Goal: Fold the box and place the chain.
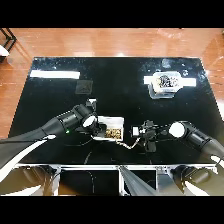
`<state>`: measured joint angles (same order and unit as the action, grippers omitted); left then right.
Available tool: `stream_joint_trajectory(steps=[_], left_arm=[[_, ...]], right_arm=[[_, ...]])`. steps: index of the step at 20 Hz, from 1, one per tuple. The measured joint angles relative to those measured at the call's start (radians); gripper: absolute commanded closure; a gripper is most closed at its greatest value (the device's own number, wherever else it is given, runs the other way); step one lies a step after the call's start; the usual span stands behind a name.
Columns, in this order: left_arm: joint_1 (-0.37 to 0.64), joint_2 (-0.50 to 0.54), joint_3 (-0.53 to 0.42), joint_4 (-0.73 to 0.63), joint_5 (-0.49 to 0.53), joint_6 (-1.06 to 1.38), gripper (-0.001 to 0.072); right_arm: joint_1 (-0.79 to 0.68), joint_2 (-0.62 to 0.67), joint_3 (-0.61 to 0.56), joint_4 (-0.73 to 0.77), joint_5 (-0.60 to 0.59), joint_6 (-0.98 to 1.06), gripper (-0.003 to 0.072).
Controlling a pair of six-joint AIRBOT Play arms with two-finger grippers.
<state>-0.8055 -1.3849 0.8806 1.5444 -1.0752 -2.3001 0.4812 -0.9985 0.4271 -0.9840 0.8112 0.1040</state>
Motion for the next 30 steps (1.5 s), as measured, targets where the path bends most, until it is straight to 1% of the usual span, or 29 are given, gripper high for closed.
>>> stream_joint_trajectory(steps=[14,16,17,19,20,24,30], left_arm=[[0.000,0.000,0.000,-0.001,0.003,-0.001,0.0685],[0.000,0.000,0.000,-0.001,0.008,-0.001,0.0685],[0.000,0.000,0.000,-0.001,0.008,-0.001,0.0685],[0.000,0.000,0.000,-0.001,0.008,-0.001,0.0685],[0.000,0.000,0.000,-0.002,0.009,-0.001,0.0685],[0.000,0.000,0.000,-0.007,0.011,-0.001,0.0685],[0.000,0.000,0.000,-0.013,0.016,-0.002,0.0685]], right_arm=[[0.000,-0.021,0.000,-0.012,0.003,-0.008,0.0218],[0.000,-0.026,0.000,-0.010,0.006,-0.008,0.0536],[0.000,-0.028,0.000,-0.008,0.005,-0.008,0.0568],[0.000,-0.030,0.000,-0.009,0.009,-0.008,0.0573],[0.000,-0.031,0.000,-0.009,0.011,-0.008,0.0668],[0.000,-0.032,0.003,0.012,0.020,0.015,0.0667],[0.000,0.014,0.038,0.038,0.040,0.171,0.0667]])
